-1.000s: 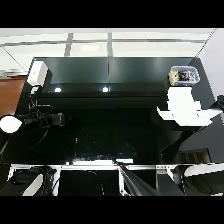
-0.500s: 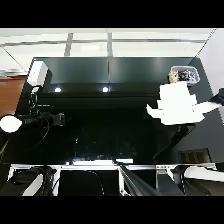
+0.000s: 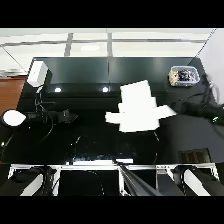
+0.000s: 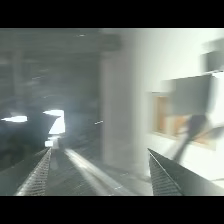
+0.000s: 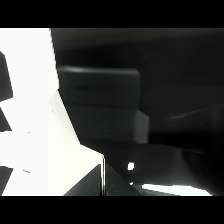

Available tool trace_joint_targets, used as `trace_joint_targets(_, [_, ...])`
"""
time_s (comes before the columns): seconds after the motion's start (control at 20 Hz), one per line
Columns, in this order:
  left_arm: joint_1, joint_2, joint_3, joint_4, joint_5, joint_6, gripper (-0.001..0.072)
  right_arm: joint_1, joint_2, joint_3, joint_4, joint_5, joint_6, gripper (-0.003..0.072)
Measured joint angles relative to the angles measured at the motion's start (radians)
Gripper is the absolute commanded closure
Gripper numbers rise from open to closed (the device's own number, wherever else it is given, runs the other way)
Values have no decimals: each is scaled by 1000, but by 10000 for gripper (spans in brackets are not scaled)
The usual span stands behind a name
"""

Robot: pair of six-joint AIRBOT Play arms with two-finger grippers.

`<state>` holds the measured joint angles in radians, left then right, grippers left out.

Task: Fold the box and place the chain.

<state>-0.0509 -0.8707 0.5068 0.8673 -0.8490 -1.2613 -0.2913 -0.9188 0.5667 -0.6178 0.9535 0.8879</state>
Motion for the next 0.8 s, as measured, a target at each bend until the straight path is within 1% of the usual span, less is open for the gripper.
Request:
trace_joint_targets(0.15, [-10, -130, 89, -112, -27, 76, 6, 190, 58, -148, 128, -160, 6, 673])
trace_joint_targets(0.25, [-34, -239, 172, -150, -59, 101, 6, 306, 74, -201, 175, -249, 6, 673])
trace_joint_targets(0.4, [-82, -414, 301, -185, -115, 119, 6, 430, 86, -237, 218, -351, 9, 672])
trace_joint_targets(0.6, [-126, -604, 428, -250, -208, 149, 6, 497, 90, -253, 244, -412, 11, 673])
trace_joint_targets(0.75, [-160, -703, 480, -321, -306, 251, 7, 514, 92, -257, 254, -428, 13, 673])
trace_joint_targets(0.8, [-171, -731, 496, -345, -339, 299, 24, 517, 92, -257, 254, -429, 13, 673])
